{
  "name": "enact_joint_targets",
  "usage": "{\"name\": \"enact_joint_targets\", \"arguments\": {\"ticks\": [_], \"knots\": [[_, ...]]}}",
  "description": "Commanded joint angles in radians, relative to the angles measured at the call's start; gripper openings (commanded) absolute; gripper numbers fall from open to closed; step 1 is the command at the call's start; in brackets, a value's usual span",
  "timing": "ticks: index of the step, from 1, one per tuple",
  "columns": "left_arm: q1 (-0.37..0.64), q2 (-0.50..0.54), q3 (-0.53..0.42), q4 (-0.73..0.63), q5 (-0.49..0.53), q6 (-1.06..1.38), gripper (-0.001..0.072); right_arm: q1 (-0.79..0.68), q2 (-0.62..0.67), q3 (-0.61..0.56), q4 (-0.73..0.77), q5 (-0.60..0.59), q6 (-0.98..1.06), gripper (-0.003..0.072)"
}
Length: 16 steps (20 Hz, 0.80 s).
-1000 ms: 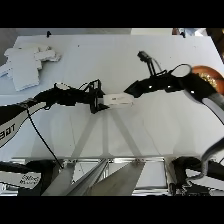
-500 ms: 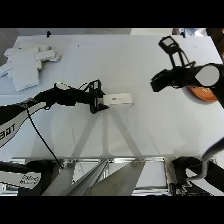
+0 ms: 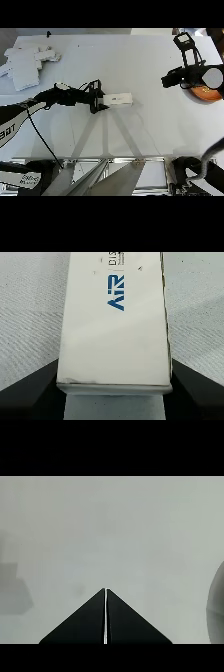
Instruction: Fold the box and place the chain.
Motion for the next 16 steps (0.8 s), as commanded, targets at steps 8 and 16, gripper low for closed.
{"name": "enact_joint_targets", "arguments": {"ticks": [8,16], "knots": [[0.000,0.009,0.000,0.001,0.000,-0.016,0.0518,-0.001,0.001,0.001,-0.013,-0.001,0.011,0.0017],[0.000,0.154,0.000,-0.008,0.005,-0.022,0.0516,-0.001,0.001,0.001,-0.013,-0.001,0.011,0.0017]]}}
